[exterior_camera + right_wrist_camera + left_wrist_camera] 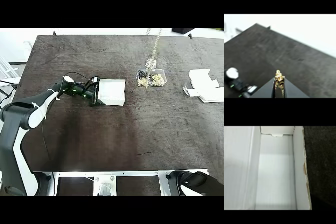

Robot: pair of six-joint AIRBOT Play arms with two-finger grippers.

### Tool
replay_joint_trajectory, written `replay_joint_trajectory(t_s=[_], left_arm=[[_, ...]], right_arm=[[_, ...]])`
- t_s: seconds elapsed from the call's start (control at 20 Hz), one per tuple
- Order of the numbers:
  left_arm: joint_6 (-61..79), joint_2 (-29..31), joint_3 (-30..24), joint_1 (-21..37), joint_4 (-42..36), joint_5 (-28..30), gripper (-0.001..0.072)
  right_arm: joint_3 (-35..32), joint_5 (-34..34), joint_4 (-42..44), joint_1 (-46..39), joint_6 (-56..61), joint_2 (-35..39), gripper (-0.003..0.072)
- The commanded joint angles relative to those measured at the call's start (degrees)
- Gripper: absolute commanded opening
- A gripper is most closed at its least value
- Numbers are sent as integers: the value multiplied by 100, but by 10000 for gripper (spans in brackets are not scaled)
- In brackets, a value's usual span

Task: Fold the box and place the chain.

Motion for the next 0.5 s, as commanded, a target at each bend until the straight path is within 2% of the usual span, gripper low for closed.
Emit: replay_joint_trajectory(t_s=[0.0,0.3,0.45], left_arm=[[0,2,2,2,2,0,339],[0,2,2,2,2,2,339],[0,2,2,2,0,2,339]], right_arm=[[-348,-4,15,437,39,-33,8],[-1401,-1128,63,553,319,-409,8],[-1661,-1537,118,549,448,-761,8]])
